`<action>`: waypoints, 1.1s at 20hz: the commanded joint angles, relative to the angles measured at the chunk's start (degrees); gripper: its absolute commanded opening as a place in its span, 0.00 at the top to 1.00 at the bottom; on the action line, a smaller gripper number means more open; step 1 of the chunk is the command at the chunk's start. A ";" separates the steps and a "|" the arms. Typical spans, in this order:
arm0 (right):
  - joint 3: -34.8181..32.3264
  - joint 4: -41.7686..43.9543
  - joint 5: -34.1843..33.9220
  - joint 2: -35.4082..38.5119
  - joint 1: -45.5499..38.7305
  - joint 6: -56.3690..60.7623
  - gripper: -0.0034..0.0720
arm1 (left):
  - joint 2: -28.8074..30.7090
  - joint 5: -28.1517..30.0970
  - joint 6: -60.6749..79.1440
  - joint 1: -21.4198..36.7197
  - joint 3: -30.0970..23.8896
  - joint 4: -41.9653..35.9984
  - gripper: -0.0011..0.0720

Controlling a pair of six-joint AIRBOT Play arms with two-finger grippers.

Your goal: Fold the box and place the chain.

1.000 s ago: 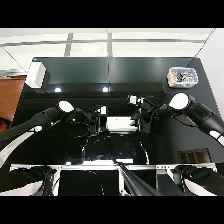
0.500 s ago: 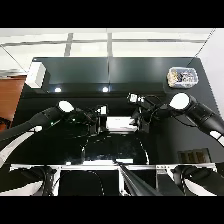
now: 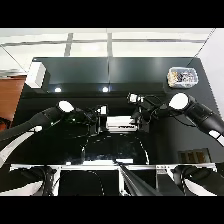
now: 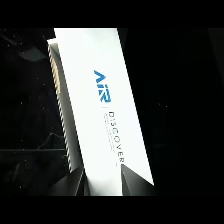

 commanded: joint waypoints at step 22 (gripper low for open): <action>-3.15 -0.04 2.80 0.44 0.04 0.26 0.58 | -0.04 0.02 0.02 -0.04 0.02 0.02 0.43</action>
